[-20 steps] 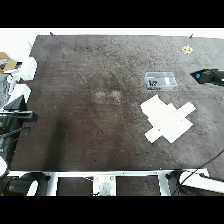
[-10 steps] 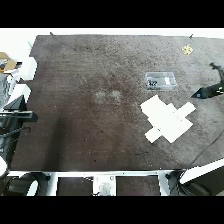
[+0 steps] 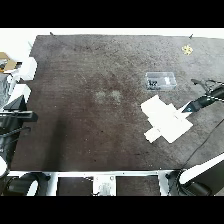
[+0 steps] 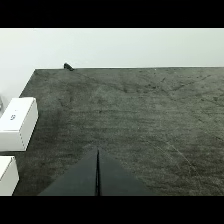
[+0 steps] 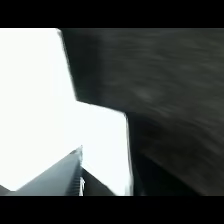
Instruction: Fold the box and place the chain.
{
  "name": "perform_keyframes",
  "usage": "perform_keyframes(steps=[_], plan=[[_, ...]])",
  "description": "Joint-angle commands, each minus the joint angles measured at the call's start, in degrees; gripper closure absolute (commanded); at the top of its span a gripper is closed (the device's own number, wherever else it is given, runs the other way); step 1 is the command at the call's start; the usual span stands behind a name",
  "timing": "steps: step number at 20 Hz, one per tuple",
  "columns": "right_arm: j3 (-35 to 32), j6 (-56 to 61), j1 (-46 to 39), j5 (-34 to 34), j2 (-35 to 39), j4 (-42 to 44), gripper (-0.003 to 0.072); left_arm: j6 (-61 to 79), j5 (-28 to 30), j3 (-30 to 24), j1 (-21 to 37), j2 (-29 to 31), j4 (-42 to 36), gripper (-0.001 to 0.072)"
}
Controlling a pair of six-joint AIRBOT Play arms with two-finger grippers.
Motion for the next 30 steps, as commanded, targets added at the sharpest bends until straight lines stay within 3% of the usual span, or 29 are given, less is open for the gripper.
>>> perform_keyframes(steps=[1, 4, 6, 12, 16, 19, 23, 27, 28, 29, 30], plan=[[-2.69, -2.97, 1.97, 3.93, -0.07, 0.87, 0.0562, 0.02, 0.02, 0.02, 0.0, 0.02, 0.0, 0.0697], [-3.58, -1.64, 4.33, 4.81, 2.51, 0.39, 0.0668, 0.02, 0.02, 0.02, 0.0, 0.04, 0.0, 0.0697], [-6.27, -1.55, 5.16, 4.83, 6.16, 1.57, 0.0684, 0.02, 0.0, 0.02, 0.0, 0.02, 0.0, 0.0697], [-28.28, -0.76, 6.38, -0.02, 21.35, 22.43, 0.0684, 0.02, -0.02, 0.02, 0.07, 0.02, 0.0, 0.0697], [-46.25, 0.15, 13.31, -15.17, 33.29, 34.12, 0.0684, 0.02, 0.02, 0.02, 0.07, 0.02, 0.0, 0.0697], [-56.3, 0.33, 21.35, -32.63, 39.63, 49.75, 0.0684, 0.02, 0.02, 0.02, 0.07, 0.02, 0.0, 0.0697], [-58.55, 0.31, 33.9, -48.0, 39.98, 61.77, 0.0684, -0.02, 0.15, 0.07, 0.07, 0.02, -0.02, 0.0697], [-57.33, 0.28, 40.41, -62.9, 39.1, 63.43, 0.0684, -0.37, -4.24, 0.09, 0.07, 0.04, 0.0, 0.0695], [-57.02, 0.07, 40.65, -64.28, 38.16, 63.43, 0.0685, -0.37, -6.67, 0.35, 0.07, 0.04, 0.0, 0.052], [-56.76, -1.36, 40.65, -64.41, 37.16, 63.45, 0.0684, -0.57, -9.14, 0.94, 0.07, 0.02, -0.31, 0.0301], [-56.35, -3.87, 40.81, -63.93, 36.02, 63.67, 0.0684, -0.42, -12.13, 1.99, 0.07, -0.24, -0.98, 0.03]])
